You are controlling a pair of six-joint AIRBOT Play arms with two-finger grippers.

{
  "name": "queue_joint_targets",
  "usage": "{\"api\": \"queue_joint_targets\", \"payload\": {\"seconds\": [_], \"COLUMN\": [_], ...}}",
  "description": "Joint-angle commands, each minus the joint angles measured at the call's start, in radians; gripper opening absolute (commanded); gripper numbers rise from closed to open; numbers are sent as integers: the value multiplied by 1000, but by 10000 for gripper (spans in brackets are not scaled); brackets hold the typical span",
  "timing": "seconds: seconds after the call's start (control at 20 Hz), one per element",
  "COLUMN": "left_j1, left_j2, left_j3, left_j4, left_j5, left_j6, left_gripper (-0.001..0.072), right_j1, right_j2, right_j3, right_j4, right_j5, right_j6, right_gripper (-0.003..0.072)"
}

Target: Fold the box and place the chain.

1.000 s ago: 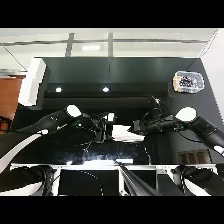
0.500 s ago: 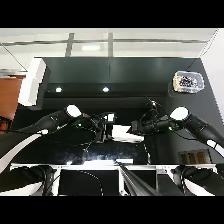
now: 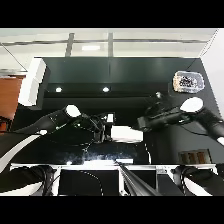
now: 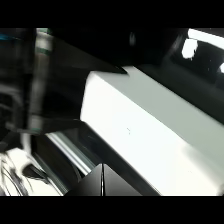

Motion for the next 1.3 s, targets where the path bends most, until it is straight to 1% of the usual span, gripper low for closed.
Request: {"api": "queue_joint_targets", "payload": {"seconds": [0.0,0.05,0.2,0.3,0.35,0.4,0.5,0.6,0.7,0.9,1.0,1.25], "left_j1": [16,28,86,93,82,66,14,-46,-98,-133,-147,-175], "left_j2": [40,55,102,138,158,172,179,159,113,10,-37,-94], "left_j3": [1,1,1,1,1,1,18,65,122,226,263,277], "left_j4": [109,134,166,166,153,146,146,146,144,141,135,136], "left_j5": [-5,-2,-19,-106,-139,-147,-131,-97,-63,-40,-39,-53], "left_j6": [-103,-149,-261,-261,-262,-274,-313,-378,-418,-418,-418,-418], "left_gripper": [652,720,720,720,720,720,720,720,720,720,720,720], "right_j1": [-158,-221,-401,-501,-524,-531,-531,-531,-531,-531,-531,-531], "right_j2": [114,149,222,233,233,233,233,233,233,233,233,233], "right_j3": [86,103,113,113,113,113,113,113,113,113,113,113], "right_j4": [-46,-74,-122,-141,-148,-159,-161,-163,-163,-164,-164,-164], "right_j5": [142,159,206,237,229,207,169,146,135,134,132,129], "right_j6": [-7,-4,-4,-4,-4,-4,-4,-4,-5,-6,-9,-16], "right_gripper": [15,15,15,15,16,15,15,16,15,16,16,16]}}
